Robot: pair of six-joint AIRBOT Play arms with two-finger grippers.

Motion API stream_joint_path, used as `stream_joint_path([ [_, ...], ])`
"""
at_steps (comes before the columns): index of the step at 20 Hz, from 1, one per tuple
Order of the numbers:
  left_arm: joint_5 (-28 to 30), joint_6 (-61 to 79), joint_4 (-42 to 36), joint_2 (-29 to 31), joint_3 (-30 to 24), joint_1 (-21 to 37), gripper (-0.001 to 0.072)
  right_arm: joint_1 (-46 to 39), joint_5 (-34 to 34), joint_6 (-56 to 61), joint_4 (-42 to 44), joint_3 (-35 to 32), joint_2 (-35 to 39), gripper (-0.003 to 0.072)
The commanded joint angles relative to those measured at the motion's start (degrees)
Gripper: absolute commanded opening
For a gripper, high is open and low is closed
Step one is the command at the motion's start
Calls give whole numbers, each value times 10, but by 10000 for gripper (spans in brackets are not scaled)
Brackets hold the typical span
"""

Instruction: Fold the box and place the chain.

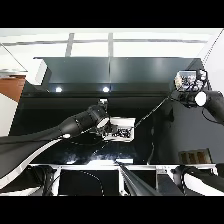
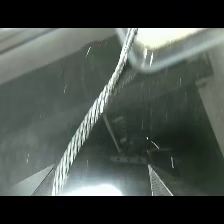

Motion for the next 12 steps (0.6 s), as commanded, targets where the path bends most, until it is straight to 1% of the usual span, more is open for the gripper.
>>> stream_joint_path([
  [1,-1,0,-3,0,0,0,32,-6,-31,37,0,58,-89,710],
  [5,-1,0,-13,0,0,0,32,-6,-12,78,0,124,-146,708],
  [6,-1,0,-13,0,0,0,32,-6,-6,81,0,136,-155,632],
  [8,-1,0,-13,0,0,0,32,-8,-4,89,0,145,-162,524],
  [9,-1,0,-13,0,0,0,32,-11,-3,90,0,146,-162,421],
  [10,-1,0,-13,0,0,0,32,-14,2,94,0,145,-162,412],
  [11,-1,0,-13,0,0,0,32,-19,11,94,1,146,-162,295],
  [12,-1,0,-13,0,0,0,32,-23,27,93,1,147,-162,194],
])
